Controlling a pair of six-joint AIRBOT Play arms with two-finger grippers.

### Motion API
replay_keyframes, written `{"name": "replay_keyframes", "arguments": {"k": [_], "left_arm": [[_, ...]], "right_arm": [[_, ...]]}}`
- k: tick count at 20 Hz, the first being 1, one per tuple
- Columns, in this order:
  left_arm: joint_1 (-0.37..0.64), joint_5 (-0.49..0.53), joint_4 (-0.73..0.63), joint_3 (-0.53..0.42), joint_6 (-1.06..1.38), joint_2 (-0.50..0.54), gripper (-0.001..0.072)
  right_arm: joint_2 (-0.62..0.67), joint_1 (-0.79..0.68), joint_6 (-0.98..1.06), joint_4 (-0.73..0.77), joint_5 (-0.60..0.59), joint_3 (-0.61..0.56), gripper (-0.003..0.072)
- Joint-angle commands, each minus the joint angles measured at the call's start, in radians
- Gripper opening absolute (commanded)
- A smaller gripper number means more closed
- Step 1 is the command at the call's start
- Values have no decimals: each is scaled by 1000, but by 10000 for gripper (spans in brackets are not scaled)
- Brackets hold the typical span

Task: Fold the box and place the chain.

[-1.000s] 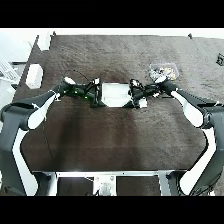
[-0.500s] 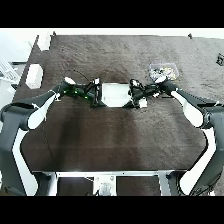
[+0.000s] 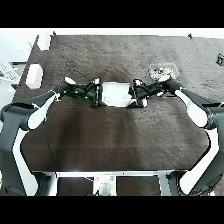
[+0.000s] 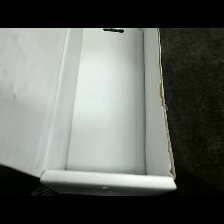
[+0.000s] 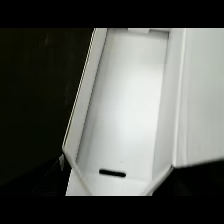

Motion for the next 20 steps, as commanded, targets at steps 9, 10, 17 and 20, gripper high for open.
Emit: {"name": "replay_keyframes", "arguments": {"k": [9, 10, 17, 20], "left_arm": [[1, -10, 1, 0, 1, 0, 349], [1, -10, 2, 0, 1, 0, 348], [1, -3, 2, 0, 1, 0, 348], [1, -3, 2, 0, 1, 0, 349]], "right_arm": [[137, -102, 96, -23, -11, 15, 685], [150, -101, 113, -2, -8, 15, 667], [174, -79, 243, 221, 129, -8, 6], [164, -30, 287, 221, -13, -20, 5]]}}
